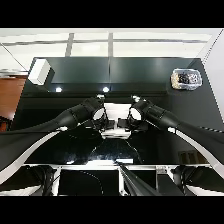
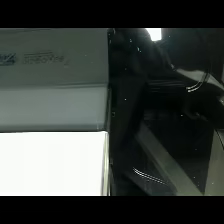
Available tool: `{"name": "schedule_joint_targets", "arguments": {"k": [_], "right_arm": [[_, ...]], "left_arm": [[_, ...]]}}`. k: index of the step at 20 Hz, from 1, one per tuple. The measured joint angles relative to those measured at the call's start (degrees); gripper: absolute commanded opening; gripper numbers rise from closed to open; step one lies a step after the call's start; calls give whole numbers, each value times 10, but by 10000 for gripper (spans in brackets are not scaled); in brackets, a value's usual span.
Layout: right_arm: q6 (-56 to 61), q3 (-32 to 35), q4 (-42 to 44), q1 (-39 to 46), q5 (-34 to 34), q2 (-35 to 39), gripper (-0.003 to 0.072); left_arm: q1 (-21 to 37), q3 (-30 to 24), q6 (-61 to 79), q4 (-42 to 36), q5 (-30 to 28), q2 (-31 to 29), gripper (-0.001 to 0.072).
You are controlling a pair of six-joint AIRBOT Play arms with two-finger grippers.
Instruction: Fold the box and place the chain.
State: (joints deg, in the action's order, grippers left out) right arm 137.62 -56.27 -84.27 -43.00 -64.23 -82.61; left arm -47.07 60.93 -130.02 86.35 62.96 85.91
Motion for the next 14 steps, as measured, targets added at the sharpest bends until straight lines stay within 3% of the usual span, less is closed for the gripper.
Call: {"name": "schedule_joint_targets", "arguments": {"k": [5,7,14], "right_arm": [[0,0,-1,0,0,0,52],[-6,0,-3,0,-1,1,313],[-42,-13,-6,1,3,17,324]], "left_arm": [[0,0,-2,0,1,0,28],[0,0,-5,-1,3,0,28],[0,0,-4,1,2,0,29]]}}
